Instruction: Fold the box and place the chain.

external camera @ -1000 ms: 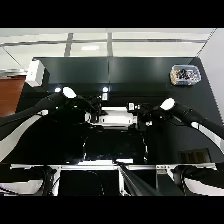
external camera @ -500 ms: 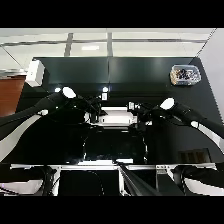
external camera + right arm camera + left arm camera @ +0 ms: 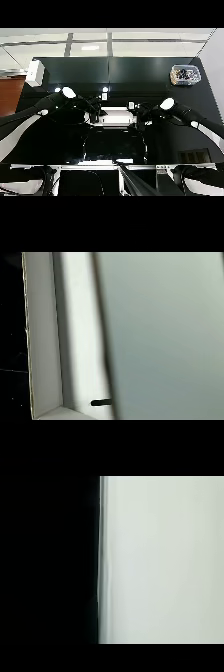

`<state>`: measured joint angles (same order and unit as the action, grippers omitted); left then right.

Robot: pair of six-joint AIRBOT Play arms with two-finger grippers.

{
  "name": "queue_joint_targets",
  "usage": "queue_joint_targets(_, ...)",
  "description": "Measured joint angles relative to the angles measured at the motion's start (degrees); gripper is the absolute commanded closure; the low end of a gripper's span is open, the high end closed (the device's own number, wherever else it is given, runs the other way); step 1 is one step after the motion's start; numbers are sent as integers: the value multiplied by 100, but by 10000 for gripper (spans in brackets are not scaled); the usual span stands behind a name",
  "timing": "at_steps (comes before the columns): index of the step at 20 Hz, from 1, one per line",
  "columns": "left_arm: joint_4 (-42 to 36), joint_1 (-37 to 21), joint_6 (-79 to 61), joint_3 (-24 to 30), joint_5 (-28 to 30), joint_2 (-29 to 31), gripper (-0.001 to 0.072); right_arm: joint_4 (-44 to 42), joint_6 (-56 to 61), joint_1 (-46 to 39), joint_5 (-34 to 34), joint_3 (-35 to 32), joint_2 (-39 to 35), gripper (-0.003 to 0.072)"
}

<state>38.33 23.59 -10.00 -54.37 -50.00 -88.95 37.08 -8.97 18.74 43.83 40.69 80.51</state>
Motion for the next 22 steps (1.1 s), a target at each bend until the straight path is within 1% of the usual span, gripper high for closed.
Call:
queue_joint_targets(13, 0, 0, 2, 0, 0, 0, 684, 11, 22, 142, -83, 2, 2, 57)
queue_joint_targets(14, 0, 0, 0, 0, 0, 0, 684, 7, 20, 142, -85, 2, 2, 195)
queue_joint_targets(15, 2, 0, 0, 0, 0, 0, 684, 13, 15, 142, -87, 9, 4, 247)
queue_joint_targets(17, 0, 0, 0, 0, 0, 0, 683, 13, 17, 142, -87, 7, 7, 247)
queue_joint_targets(18, 0, 0, 0, 0, 2, 0, 670, 13, 17, 142, -87, 7, 7, 247)
queue_joint_targets(20, 85, 0, 7, 4, 28, -4, 359, -59, 20, 144, -105, 7, 9, 247)
queue_joint_targets(21, 63, 0, 44, 4, -17, 9, 176, -50, 22, 149, -101, 7, 13, 248)
queue_joint_targets(22, 20, -7, 101, -4, 44, 37, 99, -24, 9, 149, -87, 9, 11, 271)
